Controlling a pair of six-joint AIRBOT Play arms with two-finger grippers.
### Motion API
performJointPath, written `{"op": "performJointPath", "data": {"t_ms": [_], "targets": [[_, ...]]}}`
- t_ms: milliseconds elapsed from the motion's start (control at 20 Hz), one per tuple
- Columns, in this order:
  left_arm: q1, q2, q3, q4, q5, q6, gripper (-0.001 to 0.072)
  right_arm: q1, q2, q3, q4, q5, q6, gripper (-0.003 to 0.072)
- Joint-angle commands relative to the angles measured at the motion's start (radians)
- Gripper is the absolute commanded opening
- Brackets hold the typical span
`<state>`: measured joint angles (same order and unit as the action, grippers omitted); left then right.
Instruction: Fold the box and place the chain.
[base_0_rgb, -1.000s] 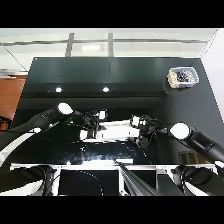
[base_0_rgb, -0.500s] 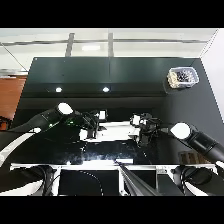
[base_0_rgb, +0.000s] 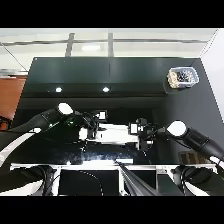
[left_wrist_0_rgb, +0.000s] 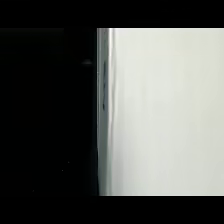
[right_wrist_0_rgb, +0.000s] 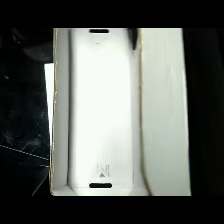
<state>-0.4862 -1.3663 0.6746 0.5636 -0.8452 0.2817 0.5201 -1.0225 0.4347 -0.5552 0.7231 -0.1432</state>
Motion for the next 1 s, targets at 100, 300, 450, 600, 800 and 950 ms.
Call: {"op": "performJointPath", "data": {"t_ms": [100, 300, 450, 600, 800, 950], "targets": [[0.0, 0.001, 0.0, -0.001, 0.004, -0.001, 0.0025, -0.02, -0.078, -0.005, 0.055, 0.006, -0.124, 0.0719], [0.0, 0.001, 0.0, -0.001, 0.005, -0.001, 0.0025, -0.032, -0.093, -0.021, 0.101, -0.003, -0.134, 0.0718], [0.0, 0.001, 0.0, -0.001, 0.005, -0.001, 0.0025, -0.024, -0.106, -0.023, 0.13, -0.032, -0.141, 0.0718], [0.0, 0.001, 0.0, -0.001, 0.005, -0.001, 0.0025, -0.023, -0.106, -0.023, 0.133, -0.045, -0.133, 0.0718], [0.0, 0.001, 0.0, 0.001, 0.006, -0.001, 0.0025, -0.023, -0.106, -0.023, 0.132, -0.047, -0.129, 0.0718], [0.0, 0.001, 0.0, 0.001, 0.006, -0.001, 0.0025, -0.023, -0.107, -0.023, 0.08, -0.048, -0.1, 0.0718]]}}
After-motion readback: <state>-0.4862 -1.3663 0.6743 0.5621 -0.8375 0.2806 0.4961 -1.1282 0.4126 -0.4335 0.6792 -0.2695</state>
